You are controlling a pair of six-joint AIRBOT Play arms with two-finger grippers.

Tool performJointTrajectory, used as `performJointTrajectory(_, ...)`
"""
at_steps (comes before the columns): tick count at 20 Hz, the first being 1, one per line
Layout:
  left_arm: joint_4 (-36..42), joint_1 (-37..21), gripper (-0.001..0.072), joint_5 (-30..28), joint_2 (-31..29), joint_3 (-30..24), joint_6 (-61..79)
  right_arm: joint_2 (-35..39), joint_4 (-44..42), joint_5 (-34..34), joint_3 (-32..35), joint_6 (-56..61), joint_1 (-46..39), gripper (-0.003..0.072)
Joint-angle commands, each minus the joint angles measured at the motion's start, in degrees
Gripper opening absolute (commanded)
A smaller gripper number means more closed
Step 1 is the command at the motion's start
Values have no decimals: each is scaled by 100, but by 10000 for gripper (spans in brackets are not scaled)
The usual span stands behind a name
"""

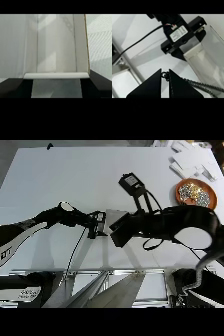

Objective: Fold the box and place the chain.

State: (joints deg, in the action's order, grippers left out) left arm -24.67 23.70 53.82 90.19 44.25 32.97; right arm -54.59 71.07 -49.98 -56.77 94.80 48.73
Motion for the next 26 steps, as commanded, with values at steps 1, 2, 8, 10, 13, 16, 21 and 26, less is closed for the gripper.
performJointTrajectory(1, -2, -4, 33, 0, 0, 4, 2, -389, 579, 197, 35, 402, 107, 15)
performJointTrajectory(2, -2, -4, 33, -2, 0, 4, 2, -463, 774, 83, 35, 457, 107, 15)
performJointTrajectory(8, -2, -4, 33, -2, 0, 4, 2, -1027, 1270, -232, 35, 1073, -247, 15)
performJointTrajectory(10, -2, -4, 33, -2, 0, 4, 2, -1165, 1281, -348, 35, 1060, -249, 158)
performJointTrajectory(13, 0, -4, 33, -2, 0, 4, 2, -1174, 1292, -610, -31, 962, -249, 289)
performJointTrajectory(16, -2, -4, 33, 0, 0, 4, 2, -994, 1305, -1287, -669, 660, -437, 172)
performJointTrajectory(21, 0, -4, 33, -2, 0, 4, 2, -859, 2223, -2396, -1209, 739, -1563, 15)
performJointTrajectory(26, 0, -4, 33, -2, 0, 4, 2, -1331, 2430, -2686, -745, 745, -2691, 17)
